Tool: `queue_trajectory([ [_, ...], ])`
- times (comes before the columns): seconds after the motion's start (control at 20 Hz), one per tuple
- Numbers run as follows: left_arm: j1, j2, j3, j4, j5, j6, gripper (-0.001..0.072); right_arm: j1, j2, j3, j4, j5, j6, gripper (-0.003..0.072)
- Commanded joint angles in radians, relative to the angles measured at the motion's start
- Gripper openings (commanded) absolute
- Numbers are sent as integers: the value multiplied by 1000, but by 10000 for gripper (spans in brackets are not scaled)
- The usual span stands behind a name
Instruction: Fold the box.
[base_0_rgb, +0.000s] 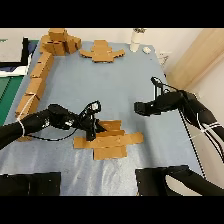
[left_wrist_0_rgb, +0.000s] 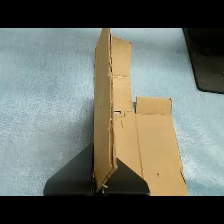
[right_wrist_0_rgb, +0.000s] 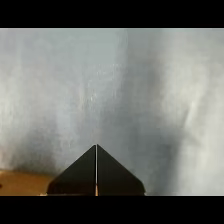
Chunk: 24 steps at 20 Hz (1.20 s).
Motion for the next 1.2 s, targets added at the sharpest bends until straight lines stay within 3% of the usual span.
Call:
queue_trajectory([
  [0.0,0,-1,0,1,0,0,12,43,56,0,-114,-154,112,0],
  [0.15,0,-1,0,1,0,0,12,196,157,0,-286,-264,243,1],
  [0.25,0,-1,0,1,0,0,12,334,217,-13,-320,-271,246,0],
  [0.45,0,-1,0,1,0,0,12,668,312,-108,-419,-165,154,0],
  [0.75,0,-1,0,1,0,0,12,1115,424,-353,-634,-16,154,4],
  [0.8,0,-1,0,1,0,0,12,1149,420,-384,-635,2,153,123],
  [0.85,0,-1,0,1,0,0,12,1169,408,-409,-635,18,153,470],
  [0.9,0,-1,0,1,0,0,12,1173,389,-420,-639,25,152,597],
  [1.15,0,-1,0,1,0,0,12,1172,294,-421,-703,89,153,597],
])
